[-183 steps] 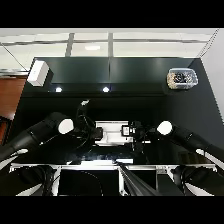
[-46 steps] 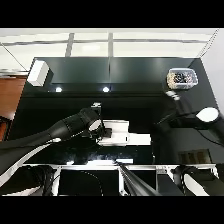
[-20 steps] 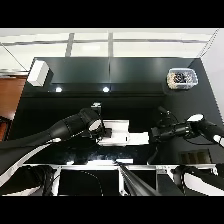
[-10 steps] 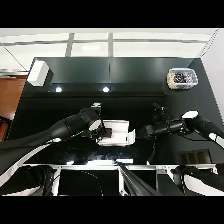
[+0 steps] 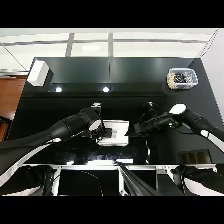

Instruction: Fold the box and place the chain.

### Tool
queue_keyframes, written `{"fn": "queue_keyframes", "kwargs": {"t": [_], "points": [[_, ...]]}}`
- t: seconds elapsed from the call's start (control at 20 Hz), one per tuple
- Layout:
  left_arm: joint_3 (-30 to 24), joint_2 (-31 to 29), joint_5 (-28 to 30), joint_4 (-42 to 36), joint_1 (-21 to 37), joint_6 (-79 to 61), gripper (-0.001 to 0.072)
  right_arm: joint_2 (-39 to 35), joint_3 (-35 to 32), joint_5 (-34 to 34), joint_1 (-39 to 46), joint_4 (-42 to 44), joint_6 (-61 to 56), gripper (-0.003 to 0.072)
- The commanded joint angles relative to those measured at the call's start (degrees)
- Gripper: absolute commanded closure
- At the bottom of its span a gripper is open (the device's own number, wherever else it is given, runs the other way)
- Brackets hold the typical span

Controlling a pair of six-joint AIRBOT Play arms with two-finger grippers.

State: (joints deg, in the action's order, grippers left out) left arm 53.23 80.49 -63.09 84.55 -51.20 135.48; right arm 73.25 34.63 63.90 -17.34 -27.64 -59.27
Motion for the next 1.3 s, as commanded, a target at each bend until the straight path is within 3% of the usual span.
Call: {"fn": "queue_keyframes", "kwargs": {"t": [0.0, 0.15, 0.35, 0.4, 0.5, 0.55, 0.6, 1.2, 1.25], "points": [[0.0, 0.04, 0.0, 0.04, 0.0, 0.0, 0.0678, -0.02, 3.89, -5.64, -7.19, -9.79, -16.11, 0.0141], [0.0, 0.04, 0.0, 0.24, 0.0, -0.02, 0.0678, -0.02, 8.0, -8.7, -13.92, -21.88, -29.11, 0.0141], [0.0, 0.04, -0.02, 0.2, 0.0, 0.0, 0.0678, -0.02, 13.31, -7.93, -22.29, -40.7, -48.96, 0.0145], [0.0, 0.04, -0.02, 0.2, 0.0, 0.0, 0.0678, -0.02, 13.81, -7.19, -24.06, -44.09, -53.37, 0.0239], [0.0, 0.04, -0.04, 0.2, 0.0, 0.0, 0.0678, 0.0, 13.99, -6.21, -27.45, -50.18, -62.49, 0.0261], [0.0, 0.04, -0.09, 0.2, 0.0, -0.02, 0.0678, 0.0, 13.99, -5.84, -28.96, -52.0, -65.55, 0.0338], [0.0, 0.04, -0.22, 0.2, 0.0, -0.02, 0.0678, 0.04, 13.99, -5.95, -30.12, -52.39, -66.86, 0.0369], [0.0, 0.04, -0.04, 0.22, 0.0, 0.0, 0.0678, 5.07, 19.65, -1.01, -32.35, -54.55, -75.58, 0.0375], [0.0, 0.04, -0.02, 0.22, 0.0, -0.02, 0.0678, 5.42, 19.82, -0.9, -32.37, -54.51, -75.58, 0.044]]}}
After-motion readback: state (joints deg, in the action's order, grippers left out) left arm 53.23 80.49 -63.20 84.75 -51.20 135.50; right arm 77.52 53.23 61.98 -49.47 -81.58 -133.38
